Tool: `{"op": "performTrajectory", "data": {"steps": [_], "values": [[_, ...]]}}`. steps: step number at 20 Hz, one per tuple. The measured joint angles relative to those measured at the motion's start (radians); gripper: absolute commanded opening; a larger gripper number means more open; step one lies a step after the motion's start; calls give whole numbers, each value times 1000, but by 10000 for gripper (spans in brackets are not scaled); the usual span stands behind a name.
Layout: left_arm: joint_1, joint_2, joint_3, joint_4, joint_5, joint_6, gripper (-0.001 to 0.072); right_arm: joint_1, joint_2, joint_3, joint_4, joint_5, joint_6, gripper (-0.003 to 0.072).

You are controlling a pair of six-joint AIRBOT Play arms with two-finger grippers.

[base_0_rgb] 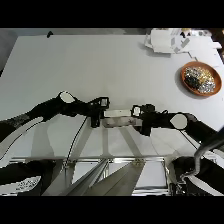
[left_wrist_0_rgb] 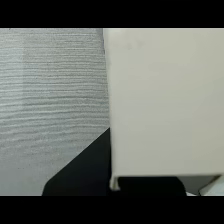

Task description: Fold the box and place the chain.

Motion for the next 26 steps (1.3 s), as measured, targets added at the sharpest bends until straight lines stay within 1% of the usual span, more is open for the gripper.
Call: {"op": "performTrajectory", "data": {"steps": [2, 5, 10, 14, 18, 20, 22, 25, 26], "values": [[0, 0, 0, 0, 0, 0, 9, -34, -28, 5, 84, 34, -112, 687], [0, 0, 0, 0, 0, 0, 9, -84, -82, 29, 166, 83, -222, 687], [0, 0, 0, 0, 0, 0, 9, -139, -166, 81, 224, 162, -334, 687], [0, 0, 0, 0, 0, 0, 9, -151, -214, 95, 251, 213, -422, 687], [0, 0, 0, 0, 0, 0, 9, -154, -262, 98, 303, 240, -513, 682], [0, 0, 0, 0, 0, 0, 9, -155, -287, 98, 330, 245, -550, 668], [0, 0, 0, 0, 0, 0, 9, -155, -306, 98, 348, 248, -568, 636], [0, 0, 0, 0, 0, 0, 9, -155, -333, 99, 366, 258, -583, 631], [0, 0, 0, 0, 0, 0, 9, -155, -340, 99, 370, 260, -587, 595]]}}
